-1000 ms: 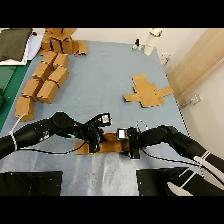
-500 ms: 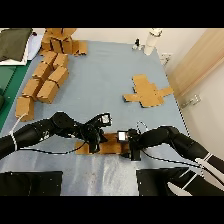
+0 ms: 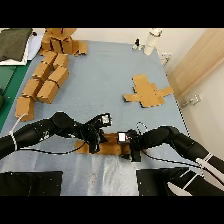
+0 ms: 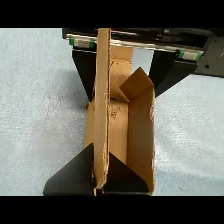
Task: Fold the box.
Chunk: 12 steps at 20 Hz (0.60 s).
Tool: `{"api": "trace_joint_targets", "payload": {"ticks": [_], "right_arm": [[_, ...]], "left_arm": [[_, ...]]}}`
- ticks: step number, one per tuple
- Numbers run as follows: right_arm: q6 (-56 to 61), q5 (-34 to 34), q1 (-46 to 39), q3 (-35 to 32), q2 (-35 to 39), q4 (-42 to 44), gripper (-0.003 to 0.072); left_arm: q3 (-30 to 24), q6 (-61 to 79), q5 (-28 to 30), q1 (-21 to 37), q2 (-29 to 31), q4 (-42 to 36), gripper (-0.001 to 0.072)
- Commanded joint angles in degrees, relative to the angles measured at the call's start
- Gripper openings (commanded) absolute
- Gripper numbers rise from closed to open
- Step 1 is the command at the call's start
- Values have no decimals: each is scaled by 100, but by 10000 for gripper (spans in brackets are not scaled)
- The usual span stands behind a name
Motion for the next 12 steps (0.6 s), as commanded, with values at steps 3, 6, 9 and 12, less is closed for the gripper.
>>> {"api": "trace_joint_targets", "payload": {"ticks": [3, 6, 9, 12], "right_arm": [[-22, 129, 4, 0, -280, 48, 720], [-22, 201, 4, 2, -361, 120, 720], [-22, 341, 7, 2, -374, 155, 706], [-22, 393, 4, 2, -374, 160, 661]], "left_arm": [[0, -2, -2, 0, 2, 4, 13], [0, -2, -2, 0, 2, 2, 13], [0, -2, -2, 0, 2, 2, 13], [0, -2, -2, 0, 2, 2, 13]]}}
